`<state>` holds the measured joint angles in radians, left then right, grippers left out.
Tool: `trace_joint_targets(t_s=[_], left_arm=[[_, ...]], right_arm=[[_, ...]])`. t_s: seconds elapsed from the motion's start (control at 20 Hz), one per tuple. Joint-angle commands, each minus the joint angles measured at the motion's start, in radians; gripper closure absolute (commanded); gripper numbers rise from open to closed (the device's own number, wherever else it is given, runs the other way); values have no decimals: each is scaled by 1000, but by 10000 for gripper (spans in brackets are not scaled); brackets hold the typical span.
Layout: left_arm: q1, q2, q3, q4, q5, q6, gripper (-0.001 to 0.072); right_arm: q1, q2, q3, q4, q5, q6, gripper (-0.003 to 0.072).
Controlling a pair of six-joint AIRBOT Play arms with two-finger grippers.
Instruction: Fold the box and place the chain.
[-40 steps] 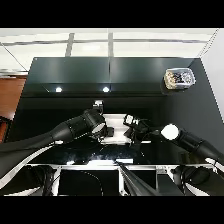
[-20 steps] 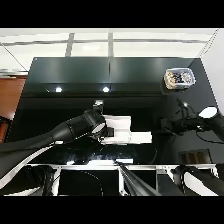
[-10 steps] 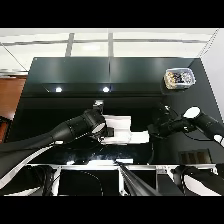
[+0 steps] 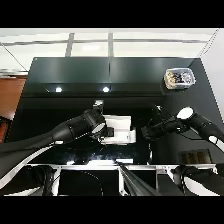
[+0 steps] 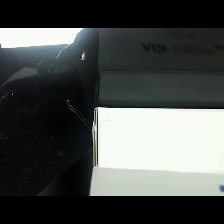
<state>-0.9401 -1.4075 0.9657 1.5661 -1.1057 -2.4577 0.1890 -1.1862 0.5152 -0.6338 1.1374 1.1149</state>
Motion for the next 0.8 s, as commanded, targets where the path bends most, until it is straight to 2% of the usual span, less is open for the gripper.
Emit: trace_joint_targets(t_s=[0.0,0.35,0.6,0.75], left_arm=[[0,0,1,0,-4,0,684],[0,0,1,0,-3,0,684],[0,0,1,0,-3,0,683],[0,0,1,0,-3,0,684]], right_arm=[[4,2,19,55,45,-65,105],[32,2,53,103,33,-64,107],[149,2,62,103,-131,101,109],[250,2,82,19,-208,243,128]])
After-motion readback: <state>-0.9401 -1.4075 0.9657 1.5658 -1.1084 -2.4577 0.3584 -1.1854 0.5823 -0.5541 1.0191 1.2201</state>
